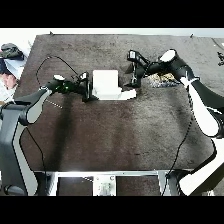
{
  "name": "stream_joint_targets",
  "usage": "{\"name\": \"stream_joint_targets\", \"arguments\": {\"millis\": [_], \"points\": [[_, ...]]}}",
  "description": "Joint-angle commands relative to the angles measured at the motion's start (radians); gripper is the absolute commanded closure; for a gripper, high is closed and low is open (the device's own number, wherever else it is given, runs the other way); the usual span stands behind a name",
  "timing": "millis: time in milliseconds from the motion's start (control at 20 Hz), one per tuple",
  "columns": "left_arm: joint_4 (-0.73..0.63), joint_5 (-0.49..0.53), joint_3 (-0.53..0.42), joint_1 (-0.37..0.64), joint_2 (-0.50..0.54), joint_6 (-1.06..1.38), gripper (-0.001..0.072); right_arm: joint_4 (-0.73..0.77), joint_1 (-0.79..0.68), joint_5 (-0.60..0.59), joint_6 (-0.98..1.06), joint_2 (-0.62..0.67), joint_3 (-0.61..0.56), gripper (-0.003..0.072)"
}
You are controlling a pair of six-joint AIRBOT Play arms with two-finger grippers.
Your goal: Fold the box and place the chain.
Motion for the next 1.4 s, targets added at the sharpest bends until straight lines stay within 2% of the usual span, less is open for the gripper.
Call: {"name": "stream_joint_targets", "arguments": {"millis": [0, 400, 500, 700, 750, 850, 900, 1050, 1350], "points": [[0.000, 0.000, 0.000, 0.001, 0.000, 0.000, 0.0291, -0.126, 0.024, -0.015, -0.048, 0.011, -0.040, -0.0013], [0.000, 0.000, 0.000, 0.001, 0.000, 0.000, 0.0291, -0.068, 0.062, -0.046, -0.090, -0.083, -0.051, -0.0011], [0.000, 0.000, 0.000, 0.001, 0.000, 0.000, 0.0291, -0.034, 0.065, -0.045, -0.090, -0.088, -0.051, 0.0038], [0.000, 0.000, 0.000, 0.001, 0.000, 0.000, 0.0291, -0.031, 0.078, -0.048, -0.089, -0.093, -0.052, 0.0041], [0.000, 0.000, 0.000, 0.001, 0.000, 0.000, 0.0291, -0.032, 0.082, -0.046, -0.089, -0.095, -0.052, 0.0151], [0.000, 0.000, 0.000, 0.001, 0.000, 0.000, 0.0291, -0.032, 0.088, -0.046, -0.089, -0.097, -0.052, 0.0178], [0.000, 0.000, 0.000, 0.001, 0.000, 0.000, 0.0291, -0.032, 0.088, -0.046, -0.089, -0.101, -0.051, 0.0310], [0.000, 0.000, 0.000, 0.001, 0.000, 0.000, 0.0291, -0.030, 0.090, -0.045, -0.089, -0.104, -0.052, 0.0351], [0.000, 0.000, 0.000, 0.001, 0.000, 0.000, 0.0291, 0.026, 0.103, -0.069, -0.090, -0.115, -0.051, 0.0353]]}}
